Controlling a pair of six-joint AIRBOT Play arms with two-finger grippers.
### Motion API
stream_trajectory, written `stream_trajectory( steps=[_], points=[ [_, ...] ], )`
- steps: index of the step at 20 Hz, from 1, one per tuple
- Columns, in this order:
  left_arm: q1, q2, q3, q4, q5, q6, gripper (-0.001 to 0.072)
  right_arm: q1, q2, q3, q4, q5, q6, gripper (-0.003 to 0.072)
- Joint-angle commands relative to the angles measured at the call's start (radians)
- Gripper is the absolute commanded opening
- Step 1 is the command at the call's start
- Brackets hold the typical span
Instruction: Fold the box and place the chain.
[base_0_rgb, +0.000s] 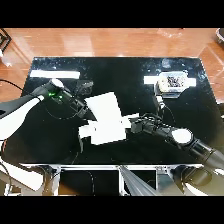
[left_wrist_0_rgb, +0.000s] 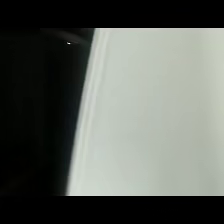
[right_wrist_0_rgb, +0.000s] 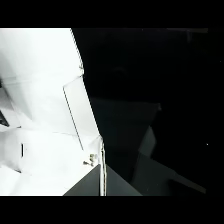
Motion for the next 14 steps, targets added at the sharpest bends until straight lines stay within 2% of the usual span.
stream_trajectory(
  steps=[1,6,7,9,11,12,13,14],
  points=[
    [-0.008,0.000,0.001,0.037,-0.002,0.000,0.0300,0.000,0.001,0.000,0.000,-0.002,0.001,0.0032],
    [-0.022,0.000,0.001,0.035,0.011,0.000,0.0290,0.000,0.001,0.000,0.000,-0.002,0.001,0.0033],
    [-0.022,0.000,0.001,0.034,0.011,0.000,0.0202,0.000,0.001,0.000,0.000,-0.002,0.001,0.0032],
    [-0.022,0.000,0.001,0.034,0.006,0.000,0.0181,0.000,0.001,0.000,0.000,-0.002,0.001,0.0032],
    [-0.021,0.000,0.001,0.035,0.008,0.000,0.0107,0.000,0.001,0.000,0.000,0.001,0.001,0.0035],
    [-0.021,0.000,0.001,0.035,0.007,0.000,0.0031,0.000,0.001,0.000,0.000,0.006,0.008,0.0252],
    [-0.021,0.000,0.001,0.035,0.005,0.000,0.0030,0.000,0.001,0.000,-0.002,0.004,0.035,0.0684],
    [-0.021,0.000,0.001,0.035,0.003,0.000,0.0030,-0.008,0.001,0.000,-0.004,0.005,0.039,0.0709]
  ],
)
